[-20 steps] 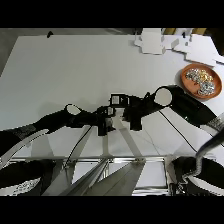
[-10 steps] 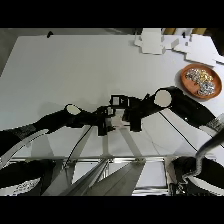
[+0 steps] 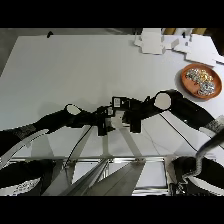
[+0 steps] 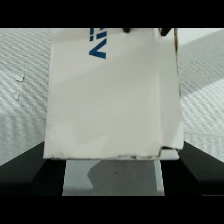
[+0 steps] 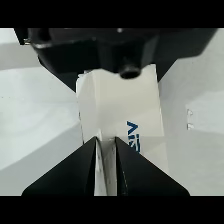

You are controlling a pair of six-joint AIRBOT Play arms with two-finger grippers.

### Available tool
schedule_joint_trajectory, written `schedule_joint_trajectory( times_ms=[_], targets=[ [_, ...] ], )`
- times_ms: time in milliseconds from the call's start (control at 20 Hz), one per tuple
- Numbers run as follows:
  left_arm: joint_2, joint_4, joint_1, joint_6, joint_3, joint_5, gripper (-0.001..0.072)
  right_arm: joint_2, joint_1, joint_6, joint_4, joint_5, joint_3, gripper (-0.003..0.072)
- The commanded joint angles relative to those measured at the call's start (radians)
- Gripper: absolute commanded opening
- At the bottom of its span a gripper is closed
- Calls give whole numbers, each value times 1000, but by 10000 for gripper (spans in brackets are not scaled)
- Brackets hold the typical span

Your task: Fold the box and place the chain.

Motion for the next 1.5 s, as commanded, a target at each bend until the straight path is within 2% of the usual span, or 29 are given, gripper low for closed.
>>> schedule_joint_trajectory(
  times_ms=[0, 300, 550, 1100, 1200, 1250, 1450],
  targets=[
    [1, -1, 0, -1, 0, -1, 170, 2, 1, 2, -4, -18, -2, 106],
    [1, -1, 0, -1, 0, -1, 170, 44, 0, 8, -6, -83, -2, 54],
    [1, -1, 0, -1, 0, -1, 170, 42, 0, 9, -6, -87, -2, 54],
    [1, -1, 0, -1, 0, -1, 170, 23, 0, 8, -5, -18, -40, 64],
    [1, -1, 0, -1, 0, -1, 170, 23, 0, 8, -3, -6, -44, 174],
    [1, -1, 0, -1, 0, -1, 170, 24, 0, 8, -2, 1, -44, 202],
    [1, -1, 0, -1, 0, -1, 170, 53, 0, 7, 67, 19, -43, 202]
  ],
)
